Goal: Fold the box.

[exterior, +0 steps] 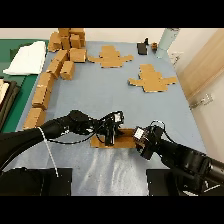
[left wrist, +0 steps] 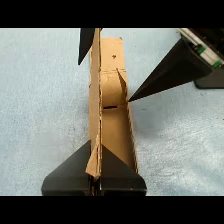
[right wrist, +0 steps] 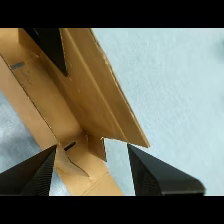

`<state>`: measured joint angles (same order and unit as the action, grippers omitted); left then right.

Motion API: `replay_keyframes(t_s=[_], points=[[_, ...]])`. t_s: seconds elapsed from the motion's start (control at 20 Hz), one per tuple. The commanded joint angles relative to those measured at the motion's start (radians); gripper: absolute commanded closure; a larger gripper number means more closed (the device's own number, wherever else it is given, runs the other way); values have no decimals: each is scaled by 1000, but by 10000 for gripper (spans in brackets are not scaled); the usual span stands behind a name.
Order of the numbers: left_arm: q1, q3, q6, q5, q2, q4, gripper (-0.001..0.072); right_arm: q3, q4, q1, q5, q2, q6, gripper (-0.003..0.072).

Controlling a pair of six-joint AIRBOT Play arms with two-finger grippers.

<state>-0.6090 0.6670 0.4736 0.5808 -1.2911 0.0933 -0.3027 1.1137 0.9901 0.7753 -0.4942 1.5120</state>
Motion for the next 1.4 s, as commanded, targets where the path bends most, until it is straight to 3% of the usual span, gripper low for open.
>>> replay_keyframes(t_s=[0.0,0.25,0.4,0.55,0.8,1.35], points=[[0,1,0,-2,0,0,695,4,238,-140,-81,11,348,-33],[0,1,0,-2,0,0,695,0,793,-462,-79,-29,1019,-33],[0,1,0,-2,0,0,695,-24,983,-602,3,-126,1275,-33],[0,1,0,-2,0,0,695,-85,1030,-657,107,-256,1371,-33],[0,1,0,-2,0,0,695,-137,1030,-666,117,-396,1403,-33],[0,1,0,-2,0,0,695,-136,990,-665,124,-371,1376,-27]])
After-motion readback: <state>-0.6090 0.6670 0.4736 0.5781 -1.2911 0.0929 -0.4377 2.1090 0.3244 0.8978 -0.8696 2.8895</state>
